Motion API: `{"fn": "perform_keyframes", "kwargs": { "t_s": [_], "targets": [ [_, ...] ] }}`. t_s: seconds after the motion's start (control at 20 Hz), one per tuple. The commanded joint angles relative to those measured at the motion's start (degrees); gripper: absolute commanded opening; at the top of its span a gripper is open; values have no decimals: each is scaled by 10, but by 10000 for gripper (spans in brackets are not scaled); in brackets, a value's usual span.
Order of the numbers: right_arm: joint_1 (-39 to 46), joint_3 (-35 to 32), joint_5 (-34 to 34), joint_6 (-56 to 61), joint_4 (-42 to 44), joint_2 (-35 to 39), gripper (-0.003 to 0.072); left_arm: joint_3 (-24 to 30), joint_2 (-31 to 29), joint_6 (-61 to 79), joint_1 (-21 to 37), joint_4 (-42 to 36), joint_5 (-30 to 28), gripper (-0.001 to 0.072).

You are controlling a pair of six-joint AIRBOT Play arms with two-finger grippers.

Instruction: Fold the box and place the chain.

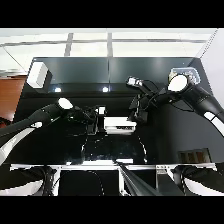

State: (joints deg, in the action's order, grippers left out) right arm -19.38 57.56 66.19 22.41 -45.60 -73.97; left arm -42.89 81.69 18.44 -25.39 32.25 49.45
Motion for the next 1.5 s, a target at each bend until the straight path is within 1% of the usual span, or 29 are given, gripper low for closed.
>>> {"fn": "perform_keyframes", "kwargs": {
  "t_s": [0.0, 0.35, 0.55, 0.75, 0.8, 0.85, 0.9, 0.95, 1.15, 1.2, 1.25, 1.45],
  "targets": [
    [-14, -3, 5, -43, 0, 1, 707, 0, 0, 0, 0, 0, 0, 415],
    [-24, -6, 6, -49, -14, 1, 706, 0, 0, 0, 0, 0, 0, 415],
    [-35, -6, -9, -49, -45, 1, 706, 0, 0, 0, 0, 0, 0, 415],
    [-37, -6, -10, -49, -50, -4, 704, 0, 0, 0, 0, 0, 0, 415],
    [-38, -6, -9, -49, -50, -3, 596, 0, 0, 0, 0, 0, 0, 415],
    [-40, -6, -8, -49, -53, -4, 575, 0, 0, 0, 0, 0, 0, 415],
    [-43, -6, -8, -49, -55, -3, 436, 0, 0, 0, 0, 0, 0, 415],
    [-44, -6, -7, -49, -56, -3, 364, 0, 0, 0, 0, 0, 0, 415],
    [-44, -6, -9, -49, -56, -3, 357, 0, 0, 0, 0, 0, 0, 415],
    [-44, -6, -7, -48, -56, -3, 274, 0, 0, 0, 0, 0, 0, 415],
    [-44, -6, -6, -48, -56, -3, 227, 0, 0, 0, 0, 0, 0, 415],
    [-46, -6, -6, -48, -56, -3, 227, 0, 0, 0, 0, 0, 0, 415]
  ]
}}
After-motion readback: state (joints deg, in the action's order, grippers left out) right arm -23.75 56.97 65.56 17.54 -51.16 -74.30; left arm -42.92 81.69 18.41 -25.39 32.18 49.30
